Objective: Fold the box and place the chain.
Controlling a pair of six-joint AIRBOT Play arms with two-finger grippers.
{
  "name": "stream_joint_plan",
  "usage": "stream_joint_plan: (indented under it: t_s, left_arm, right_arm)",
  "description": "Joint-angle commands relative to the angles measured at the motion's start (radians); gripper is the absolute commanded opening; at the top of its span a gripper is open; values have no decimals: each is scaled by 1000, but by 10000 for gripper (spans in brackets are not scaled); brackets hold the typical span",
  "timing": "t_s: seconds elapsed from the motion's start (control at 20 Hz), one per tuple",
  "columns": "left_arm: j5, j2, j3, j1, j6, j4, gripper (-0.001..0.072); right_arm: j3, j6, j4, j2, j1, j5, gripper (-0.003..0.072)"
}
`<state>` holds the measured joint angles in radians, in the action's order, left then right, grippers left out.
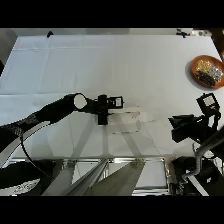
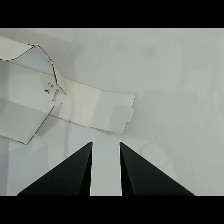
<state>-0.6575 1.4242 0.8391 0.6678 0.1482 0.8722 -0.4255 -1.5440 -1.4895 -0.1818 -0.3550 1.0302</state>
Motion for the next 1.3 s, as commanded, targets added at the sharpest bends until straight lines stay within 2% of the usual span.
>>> stream_joint_plan:
  t_s: [0.0, 0.25, 0.7, 1.0, 1.25]
  left_arm:
    - [-47, 1, 0, 1, -56, 3, 5]
    - [-93, 1, 0, 1, -104, -25, 5]
    - [-98, 1, 0, -1, -170, -30, 4]
    - [-29, 1, 0, -1, -172, -29, 5]
    - [-11, 1, 0, -1, -175, -30, 5]
  right_arm:
    - [0, 0, 0, 0, -1, -2, 198]
    - [0, 0, 0, 0, -1, -3, 198]
    - [0, 0, 0, 0, -1, -9, 198]
    - [0, 0, 0, 0, -1, -26, 198]
    - [0, 0, 0, -1, -1, -27, 198]
